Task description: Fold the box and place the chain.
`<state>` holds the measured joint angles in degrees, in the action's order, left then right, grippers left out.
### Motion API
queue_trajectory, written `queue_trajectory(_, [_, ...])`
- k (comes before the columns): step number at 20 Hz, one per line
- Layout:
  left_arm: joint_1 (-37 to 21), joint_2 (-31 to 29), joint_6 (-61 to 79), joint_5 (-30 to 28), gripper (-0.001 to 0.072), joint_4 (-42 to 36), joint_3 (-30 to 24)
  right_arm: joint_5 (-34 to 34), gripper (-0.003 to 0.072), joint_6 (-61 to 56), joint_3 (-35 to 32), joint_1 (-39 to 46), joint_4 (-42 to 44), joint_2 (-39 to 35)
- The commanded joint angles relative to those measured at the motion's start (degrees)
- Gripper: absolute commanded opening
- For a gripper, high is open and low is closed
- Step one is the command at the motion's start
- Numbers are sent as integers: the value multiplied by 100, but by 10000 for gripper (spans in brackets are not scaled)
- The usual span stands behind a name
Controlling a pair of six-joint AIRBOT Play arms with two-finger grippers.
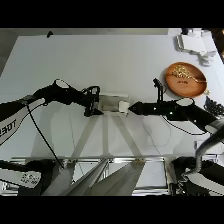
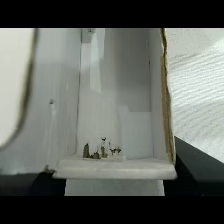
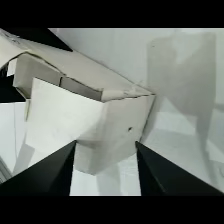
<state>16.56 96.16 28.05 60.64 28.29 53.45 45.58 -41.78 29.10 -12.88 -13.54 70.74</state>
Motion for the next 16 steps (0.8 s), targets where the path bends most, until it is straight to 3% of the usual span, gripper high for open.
queue_trajectory(1, [-2,-4,0,-2,318,0,-2,-70,446,31,59,-190,87,-22])
queue_trajectory(3, [-2,-4,0,0,318,2,-2,-350,479,28,83,-302,59,-22])
queue_trajectory(8, [-2,-4,0,-2,318,2,-2,-1307,479,-238,190,-763,-387,-20])
queue_trajectory(12, [-2,-4,0,0,318,2,-2,-1897,478,-2159,686,-1215,-2546,35])
queue_trajectory(16, [-2,-4,0,0,318,2,-2,-1576,477,-4566,1198,-1633,-4940,273])
